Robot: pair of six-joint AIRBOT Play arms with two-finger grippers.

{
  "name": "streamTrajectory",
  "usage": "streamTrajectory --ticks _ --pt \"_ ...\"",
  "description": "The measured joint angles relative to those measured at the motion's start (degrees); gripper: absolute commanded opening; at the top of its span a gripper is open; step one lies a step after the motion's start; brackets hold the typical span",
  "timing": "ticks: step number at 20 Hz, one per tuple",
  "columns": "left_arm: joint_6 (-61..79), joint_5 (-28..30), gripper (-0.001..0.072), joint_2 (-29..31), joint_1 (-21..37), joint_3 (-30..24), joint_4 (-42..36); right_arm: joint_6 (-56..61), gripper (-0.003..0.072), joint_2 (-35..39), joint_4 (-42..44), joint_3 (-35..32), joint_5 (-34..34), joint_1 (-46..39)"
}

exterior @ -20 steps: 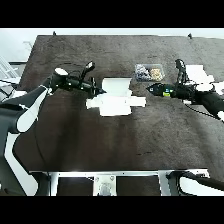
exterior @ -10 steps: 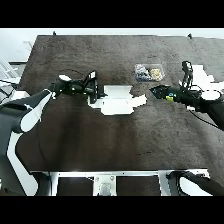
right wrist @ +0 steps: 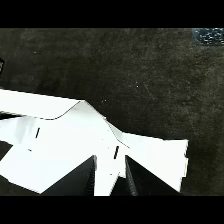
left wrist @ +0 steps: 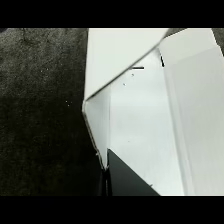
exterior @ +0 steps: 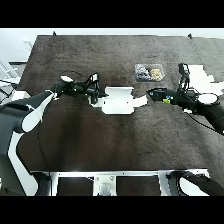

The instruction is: Fold the box and place the chain.

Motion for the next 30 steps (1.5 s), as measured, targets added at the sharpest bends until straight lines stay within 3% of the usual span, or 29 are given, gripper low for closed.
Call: streamTrajectory --ticks 8,10,24,26,30 --pt "0.96 0.15 0.002 0.0 0.24 -2.56 -0.98 0.02 0.0241 0.04 0.15 -0.04 -0.76 1.64" --pt "1.51 0.22 0.002 0.0 0.35 -2.73 -1.46 -0.04 0.0377 0.04 0.15 -0.07 -0.81 1.73" --pt "2.4 0.24 0.0019 -0.02 0.48 -2.89 -2.25 -4.85 0.0381 3.37 0.13 -0.07 -0.63 6.43" --pt "1.81 0.2 0.0021 -0.02 0.48 -2.89 -2.25 -4.87 0.0499 3.43 0.11 -0.07 -0.55 7.28" --pt "1.14 1.09 0.0023 -0.02 0.48 -2.89 -2.23 -5.64 0.0566 3.45 -3.26 -0.07 0.35 8.07"
